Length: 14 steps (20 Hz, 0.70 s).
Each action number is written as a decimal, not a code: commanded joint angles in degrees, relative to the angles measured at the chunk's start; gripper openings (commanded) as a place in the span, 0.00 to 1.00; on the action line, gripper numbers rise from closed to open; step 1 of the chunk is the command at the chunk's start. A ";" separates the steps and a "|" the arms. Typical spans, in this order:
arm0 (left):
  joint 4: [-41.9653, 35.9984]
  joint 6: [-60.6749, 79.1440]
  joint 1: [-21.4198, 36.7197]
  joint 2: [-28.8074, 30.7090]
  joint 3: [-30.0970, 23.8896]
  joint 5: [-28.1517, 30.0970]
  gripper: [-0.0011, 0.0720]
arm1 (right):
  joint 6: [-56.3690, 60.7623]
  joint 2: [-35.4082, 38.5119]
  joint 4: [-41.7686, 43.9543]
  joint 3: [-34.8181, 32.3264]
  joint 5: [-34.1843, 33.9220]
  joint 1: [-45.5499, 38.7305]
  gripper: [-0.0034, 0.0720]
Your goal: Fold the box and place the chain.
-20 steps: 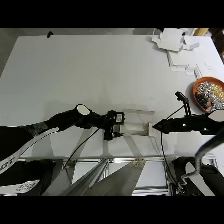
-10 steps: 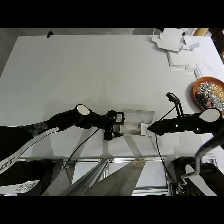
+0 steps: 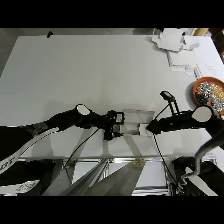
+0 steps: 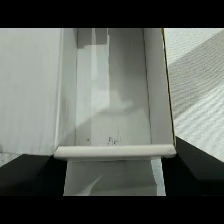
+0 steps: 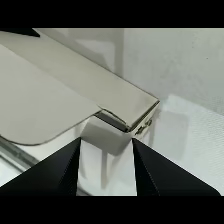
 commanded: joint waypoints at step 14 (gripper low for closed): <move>0.00 0.00 0.02 0.04 0.02 0.02 0.31 | 44.24 -6.19 -20.79 3.21 -5.88 22.21 0.57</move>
